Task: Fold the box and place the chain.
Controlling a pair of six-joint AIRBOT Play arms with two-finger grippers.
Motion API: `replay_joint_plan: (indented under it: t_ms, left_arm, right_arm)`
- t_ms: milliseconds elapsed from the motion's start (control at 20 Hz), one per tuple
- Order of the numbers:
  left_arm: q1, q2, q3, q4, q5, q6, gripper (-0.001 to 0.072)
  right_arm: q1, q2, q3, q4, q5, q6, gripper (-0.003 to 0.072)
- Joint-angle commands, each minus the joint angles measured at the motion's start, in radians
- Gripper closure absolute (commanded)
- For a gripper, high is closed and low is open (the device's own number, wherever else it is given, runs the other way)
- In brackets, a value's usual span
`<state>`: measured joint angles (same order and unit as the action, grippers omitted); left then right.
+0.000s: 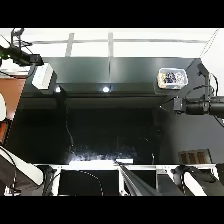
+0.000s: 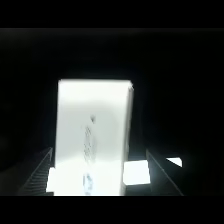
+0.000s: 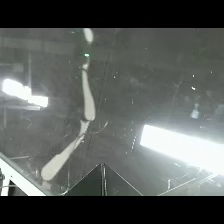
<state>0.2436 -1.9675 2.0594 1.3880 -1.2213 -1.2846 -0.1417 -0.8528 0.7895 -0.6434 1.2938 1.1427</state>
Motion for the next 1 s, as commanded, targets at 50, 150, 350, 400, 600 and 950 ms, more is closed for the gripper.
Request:
replay_joint_plan:
  t_ms: [50, 150, 350, 400, 600, 950]
  left_arm:
    - [0.002, 0.124, -0.015, -0.001, -0.493, -0.187, 0.0687]
    - [-0.009, 0.254, -0.18, -0.122, -0.526, -0.183, 0.0682]
    - [-0.121, 0.715, -0.752, -0.268, -0.074, -0.119, 0.0682]
    - [-0.171, 0.845, -0.919, -0.276, 0.033, -0.071, 0.0681]
    - [-0.329, 1.275, -1.436, -0.289, 0.276, -0.002, 0.068]
    - [-0.333, 1.569, -1.649, -0.324, 0.331, -0.002, 0.068]
  right_arm:
    - [0.002, 0.003, 0.001, -0.009, 0.03, 0.01, 0.067]
    - [0.0, 0.003, 0.002, -0.029, 0.069, 0.019, 0.067]
    - [0.0, 0.037, 0.001, -0.173, 0.082, 0.06, 0.0671]
    - [0.0, 0.063, -0.001, -0.226, 0.045, 0.063, 0.0671]
    - [0.0, 0.24, -0.145, -0.399, -0.235, 0.144, 0.0671]
    - [0.001, 0.271, -0.188, -0.43, -0.282, 0.161, 0.0669]
